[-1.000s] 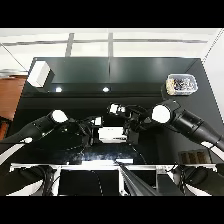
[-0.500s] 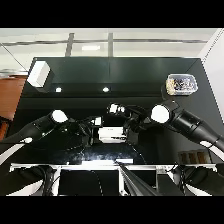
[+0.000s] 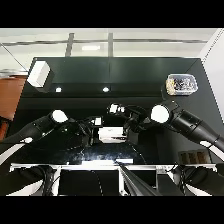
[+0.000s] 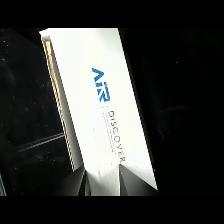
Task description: Fold the box and place the chain.
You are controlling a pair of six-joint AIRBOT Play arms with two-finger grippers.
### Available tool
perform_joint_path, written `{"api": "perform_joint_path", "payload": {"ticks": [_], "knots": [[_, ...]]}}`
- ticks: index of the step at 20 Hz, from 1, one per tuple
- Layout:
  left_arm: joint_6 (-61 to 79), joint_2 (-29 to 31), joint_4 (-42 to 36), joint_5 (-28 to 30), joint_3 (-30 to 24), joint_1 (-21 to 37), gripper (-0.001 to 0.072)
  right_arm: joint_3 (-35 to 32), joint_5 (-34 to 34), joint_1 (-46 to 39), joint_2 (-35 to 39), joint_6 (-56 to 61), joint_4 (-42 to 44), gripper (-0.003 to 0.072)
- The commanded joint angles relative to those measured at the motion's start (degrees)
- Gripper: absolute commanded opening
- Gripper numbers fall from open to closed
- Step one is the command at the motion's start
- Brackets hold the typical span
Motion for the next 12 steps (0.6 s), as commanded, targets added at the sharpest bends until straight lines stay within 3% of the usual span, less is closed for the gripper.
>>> {"api": "perform_joint_path", "payload": {"ticks": [1,12], "knots": [[-0.07,-0.02,0.02,-0.02,-0.02,-0.04,0.0491,-0.04,0.59,0.07,-0.04,0.55,-0.07,0.0235],[-0.07,-0.02,0.02,-0.11,-0.02,-0.04,0.0491,-0.04,0.63,0.07,-0.04,1.62,-0.90,0.0277]]}}
